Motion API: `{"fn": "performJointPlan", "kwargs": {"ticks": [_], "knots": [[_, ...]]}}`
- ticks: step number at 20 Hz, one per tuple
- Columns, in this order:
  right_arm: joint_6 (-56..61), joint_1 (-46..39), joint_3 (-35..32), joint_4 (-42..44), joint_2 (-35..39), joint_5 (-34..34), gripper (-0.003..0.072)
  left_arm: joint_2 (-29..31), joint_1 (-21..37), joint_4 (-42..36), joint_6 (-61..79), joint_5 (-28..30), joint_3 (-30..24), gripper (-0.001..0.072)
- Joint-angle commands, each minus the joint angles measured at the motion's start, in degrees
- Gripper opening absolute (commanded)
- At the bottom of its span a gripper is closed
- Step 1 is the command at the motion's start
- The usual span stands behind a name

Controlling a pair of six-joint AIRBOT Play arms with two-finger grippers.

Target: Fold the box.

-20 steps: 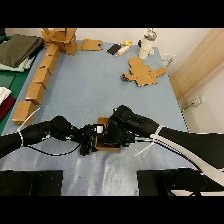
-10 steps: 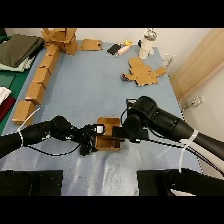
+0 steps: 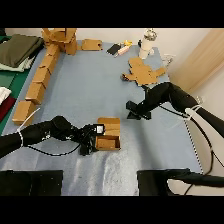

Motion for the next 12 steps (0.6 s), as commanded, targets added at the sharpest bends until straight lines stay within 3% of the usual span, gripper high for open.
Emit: {"fn": "performJointPlan", "kwargs": {"ticks": [1,3,6,9,12], "knots": [[-38.7,-10.2,0.0,36.2,-11.4,-5.5,0.0003,0.0,0.0,0.0,0.0,0.0,0.0,0.0597],[-47.3,-7.8,0.0,38.6,-15.4,-13.5,0.0003,0.0,0.0,0.0,0.0,0.0,0.0,0.0597],[-53.6,-0.9,-2.1,38.3,-14.2,-15.8,0.0003,0.0,0.0,0.0,0.0,0.0,0.0,0.0598],[-58.2,4.3,-8.1,37.5,-7.5,-14.8,0.0003,0.0,0.0,0.0,0.0,0.0,0.0,0.0598],[-62.6,7.4,-17.1,34.0,3.6,-8.1,0.0003,0.0,0.0,0.0,0.0,0.0,0.0,0.0597]]}}
